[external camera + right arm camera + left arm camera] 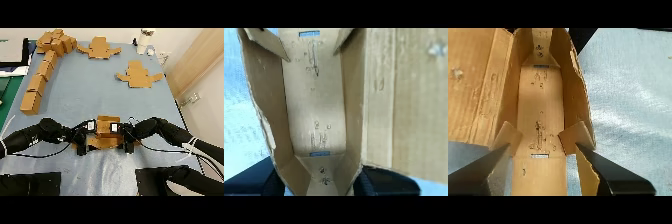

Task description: Fold the box.

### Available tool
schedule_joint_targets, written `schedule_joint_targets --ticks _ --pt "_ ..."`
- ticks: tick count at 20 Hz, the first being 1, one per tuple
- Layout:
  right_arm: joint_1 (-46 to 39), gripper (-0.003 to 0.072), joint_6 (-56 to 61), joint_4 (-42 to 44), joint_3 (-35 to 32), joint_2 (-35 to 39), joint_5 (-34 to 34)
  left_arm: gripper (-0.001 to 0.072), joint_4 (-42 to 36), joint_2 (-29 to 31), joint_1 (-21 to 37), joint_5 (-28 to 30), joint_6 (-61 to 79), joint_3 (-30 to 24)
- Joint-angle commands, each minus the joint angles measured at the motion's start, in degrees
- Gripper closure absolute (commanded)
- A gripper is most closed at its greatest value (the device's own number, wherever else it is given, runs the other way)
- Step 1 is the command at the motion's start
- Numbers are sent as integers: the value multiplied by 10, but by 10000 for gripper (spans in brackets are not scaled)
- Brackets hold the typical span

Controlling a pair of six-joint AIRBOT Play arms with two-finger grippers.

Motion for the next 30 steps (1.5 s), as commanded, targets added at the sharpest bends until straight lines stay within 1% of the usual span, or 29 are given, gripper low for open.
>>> schedule_joint_targets --ticks 1,2,3,4,7,9,10,11,14,17,18,19,21,22,24,27,30 --pt "0 175 0 1 0 0 1 65 2 0 1 1 -3 -2" --pt "0 175 0 1 0 0 1 295 3 0 1 1 -14 -2" --pt "0 175 0 1 0 0 1 546 8 1 1 1 -19 -2" --pt "0 175 0 1 0 0 1 604 17 1 1 0 -27 -2" --pt "0 175 0 1 0 0 1 605 51 2 1 0 -65 -2" --pt "0 175 0 1 0 0 1 606 101 19 1 1 -124 -1" --pt "0 175 0 1 0 0 1 636 145 38 3 1 -170 0" --pt "0 175 0 1 0 0 0 697 196 61 9 0 -223 0" --pt "0 175 0 1 0 0 1 697 346 151 49 -19 -444 0" --pt "0 175 0 1 0 0 1 697 426 236 121 -53 -735 -3" --pt "0 175 0 1 0 0 1 697 450 248 150 -70 -836 -9" --pt "0 175 0 1 0 0 1 698 459 251 181 -92 -903 -19" --pt "0 175 0 1 0 0 1 698 452 244 226 -132 -947 -44" --pt "0 175 0 1 0 0 1 698 441 236 235 -137 -955 -58" --pt "0 175 0 1 0 0 1 698 382 218 235 -134 -943 -81" --pt "0 175 0 1 0 0 1 699 256 189 217 -117 -888 -101" --pt "0 175 0 1 0 0 1 699 186 171 174 -79 -872 -117"
